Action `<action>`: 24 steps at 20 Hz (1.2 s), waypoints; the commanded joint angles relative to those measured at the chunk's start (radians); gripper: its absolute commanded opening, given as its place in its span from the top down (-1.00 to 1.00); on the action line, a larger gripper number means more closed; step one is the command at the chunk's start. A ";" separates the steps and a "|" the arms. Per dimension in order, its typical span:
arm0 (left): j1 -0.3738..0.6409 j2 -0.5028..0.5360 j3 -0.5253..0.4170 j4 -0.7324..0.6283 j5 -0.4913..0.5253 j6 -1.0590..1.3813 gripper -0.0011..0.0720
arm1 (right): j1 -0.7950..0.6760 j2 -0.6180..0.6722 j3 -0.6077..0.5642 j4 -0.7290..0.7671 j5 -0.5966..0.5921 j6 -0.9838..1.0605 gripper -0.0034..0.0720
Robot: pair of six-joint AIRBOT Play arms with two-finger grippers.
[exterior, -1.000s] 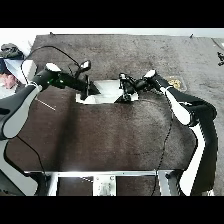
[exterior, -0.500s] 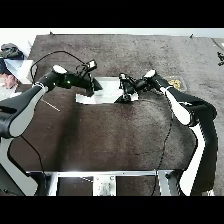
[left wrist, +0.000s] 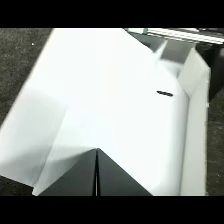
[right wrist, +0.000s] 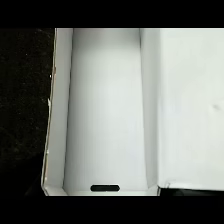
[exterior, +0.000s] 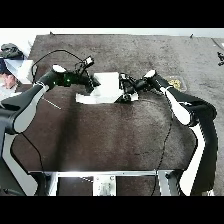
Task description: Fold the box and place the chain.
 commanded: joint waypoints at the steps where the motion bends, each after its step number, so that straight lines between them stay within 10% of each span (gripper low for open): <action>1: 0.000 -0.029 0.002 -0.013 0.008 -0.007 0.95 | 0.000 0.000 0.000 -0.001 0.001 -0.002 -0.24; 11: 0.001 -0.049 0.011 -0.004 -0.038 -0.012 0.94 | 0.000 0.000 0.001 -0.001 0.001 -0.002 -0.24; 24: 0.079 0.076 0.236 0.157 -0.357 -0.043 0.96 | 0.000 0.000 0.001 -0.001 -0.001 -0.002 -0.24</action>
